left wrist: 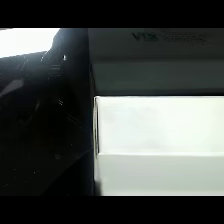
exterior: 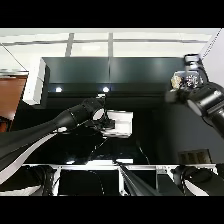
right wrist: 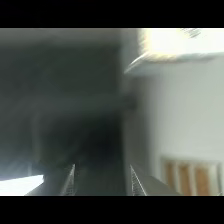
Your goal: Fold the box and place the chain.
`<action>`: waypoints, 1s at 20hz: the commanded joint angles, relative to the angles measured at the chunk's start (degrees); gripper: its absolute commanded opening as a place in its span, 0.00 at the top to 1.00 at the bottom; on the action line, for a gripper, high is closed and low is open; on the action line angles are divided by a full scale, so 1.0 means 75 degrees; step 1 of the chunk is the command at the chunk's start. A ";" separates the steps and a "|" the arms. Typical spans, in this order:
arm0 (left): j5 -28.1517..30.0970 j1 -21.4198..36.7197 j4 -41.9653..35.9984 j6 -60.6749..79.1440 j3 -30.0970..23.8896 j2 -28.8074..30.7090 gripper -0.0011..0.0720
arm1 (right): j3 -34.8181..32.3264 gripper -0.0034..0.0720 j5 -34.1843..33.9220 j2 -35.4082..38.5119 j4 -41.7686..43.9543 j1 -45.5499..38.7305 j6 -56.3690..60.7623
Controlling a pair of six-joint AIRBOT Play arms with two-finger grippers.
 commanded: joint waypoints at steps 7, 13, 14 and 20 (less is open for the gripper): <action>0.0201 0.0000 0.0000 0.0000 0.0009 0.0003 0.94 | 0.3019 0.03 -0.1795 -0.3937 0.3013 -0.4616 -0.0697; 0.0233 0.0000 0.0006 0.0000 0.0006 0.0003 0.95 | 0.7067 0.16 0.0947 -0.6971 0.3631 -0.5039 -0.0982; 0.0233 0.0003 0.0015 0.0000 0.0006 0.0003 0.94 | 0.7356 0.16 0.1099 -0.7265 0.3631 -0.5047 -0.0991; 0.0233 0.0000 0.0023 0.0000 0.0006 0.0003 0.94 | 0.7740 0.16 0.1169 -0.8110 0.3453 -0.5109 -0.1122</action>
